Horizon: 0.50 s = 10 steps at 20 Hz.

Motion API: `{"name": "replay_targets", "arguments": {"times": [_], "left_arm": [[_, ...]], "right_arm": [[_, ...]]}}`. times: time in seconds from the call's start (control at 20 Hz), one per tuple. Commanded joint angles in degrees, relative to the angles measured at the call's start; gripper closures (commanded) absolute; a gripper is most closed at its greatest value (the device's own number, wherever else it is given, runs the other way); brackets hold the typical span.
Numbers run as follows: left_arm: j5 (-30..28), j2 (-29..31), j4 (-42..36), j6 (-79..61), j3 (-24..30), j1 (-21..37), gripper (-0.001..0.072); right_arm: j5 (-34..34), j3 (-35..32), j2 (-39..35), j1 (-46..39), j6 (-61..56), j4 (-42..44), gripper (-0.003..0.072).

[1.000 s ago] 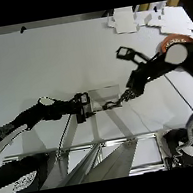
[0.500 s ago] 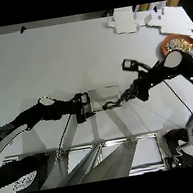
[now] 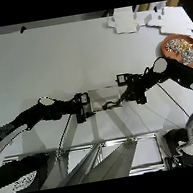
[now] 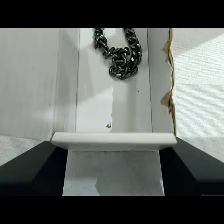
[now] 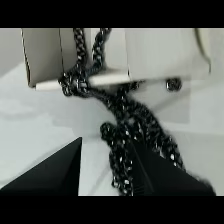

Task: Fold the box and place the chain.

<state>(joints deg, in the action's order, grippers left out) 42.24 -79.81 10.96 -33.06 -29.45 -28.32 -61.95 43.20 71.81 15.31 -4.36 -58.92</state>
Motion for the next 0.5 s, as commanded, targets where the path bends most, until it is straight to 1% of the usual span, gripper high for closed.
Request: {"name": "replay_targets", "arguments": {"times": [0.0, 0.15, 0.25, 0.45], "left_arm": [[-0.02, 0.02, 0.0, -0.02, -0.04, 0.02, 0.0438], [-0.02, 0.02, 0.0, -0.02, -0.04, 0.02, 0.0438], [-0.02, 0.02, 0.0, -0.02, -0.04, 0.02, 0.0438], [0.0, 0.02, 0.02, -0.02, -0.04, 0.02, 0.0438]], "right_arm": [[1.09, -0.07, 0.42, 0.11, 7.82, 4.66, 0.0466], [0.98, -0.07, 1.31, 0.11, 7.85, 5.9, 0.0466], [-0.15, -0.11, 2.56, 0.11, 7.89, 8.39, 0.0467], [-0.96, -0.11, 2.8, 0.11, 7.82, 8.57, 0.0469]]}}
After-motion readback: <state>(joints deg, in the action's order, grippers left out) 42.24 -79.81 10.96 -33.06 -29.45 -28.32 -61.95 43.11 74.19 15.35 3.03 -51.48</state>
